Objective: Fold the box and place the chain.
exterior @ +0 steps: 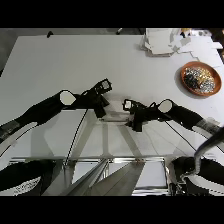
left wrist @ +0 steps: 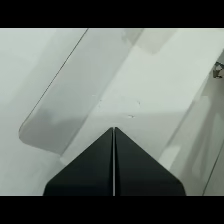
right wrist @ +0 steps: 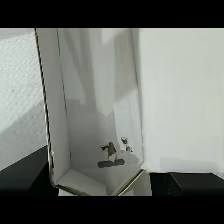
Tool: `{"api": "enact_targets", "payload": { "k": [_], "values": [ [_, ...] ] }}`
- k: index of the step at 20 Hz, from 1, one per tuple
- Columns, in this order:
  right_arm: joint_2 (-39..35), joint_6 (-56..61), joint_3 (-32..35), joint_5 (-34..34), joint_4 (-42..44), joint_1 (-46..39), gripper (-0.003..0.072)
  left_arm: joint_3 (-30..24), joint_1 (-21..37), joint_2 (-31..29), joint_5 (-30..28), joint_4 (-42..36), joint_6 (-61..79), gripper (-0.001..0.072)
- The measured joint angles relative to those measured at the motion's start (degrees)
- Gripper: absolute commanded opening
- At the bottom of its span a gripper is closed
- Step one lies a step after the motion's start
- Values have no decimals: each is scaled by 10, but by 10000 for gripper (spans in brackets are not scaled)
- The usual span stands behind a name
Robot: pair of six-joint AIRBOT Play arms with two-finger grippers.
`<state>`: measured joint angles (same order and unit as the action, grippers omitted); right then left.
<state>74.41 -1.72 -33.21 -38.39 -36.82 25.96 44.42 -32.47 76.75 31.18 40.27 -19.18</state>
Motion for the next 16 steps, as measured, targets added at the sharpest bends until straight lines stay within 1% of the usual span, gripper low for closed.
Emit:
{"api": "enact_targets", "payload": {
  "k": [2,5,8,11,13,15,16],
  "values": [
    [0,0,0,0,0,0,364,0,1,0,0,-3,-3,6],
    [0,-1,0,0,-1,0,364,0,10,-27,10,6,-6,7],
    [0,-1,0,-1,-3,0,364,0,31,-74,58,38,-7,7],
    [0,-1,0,-1,-2,0,364,0,60,-119,135,74,-8,7],
    [0,-1,0,-1,-2,0,364,-2,81,-137,180,99,-8,6],
    [0,-1,0,-1,-2,0,364,-13,98,-147,204,116,0,6],
    [0,-1,0,-1,-1,0,364,-24,103,-148,206,119,12,6]
  ]
}}
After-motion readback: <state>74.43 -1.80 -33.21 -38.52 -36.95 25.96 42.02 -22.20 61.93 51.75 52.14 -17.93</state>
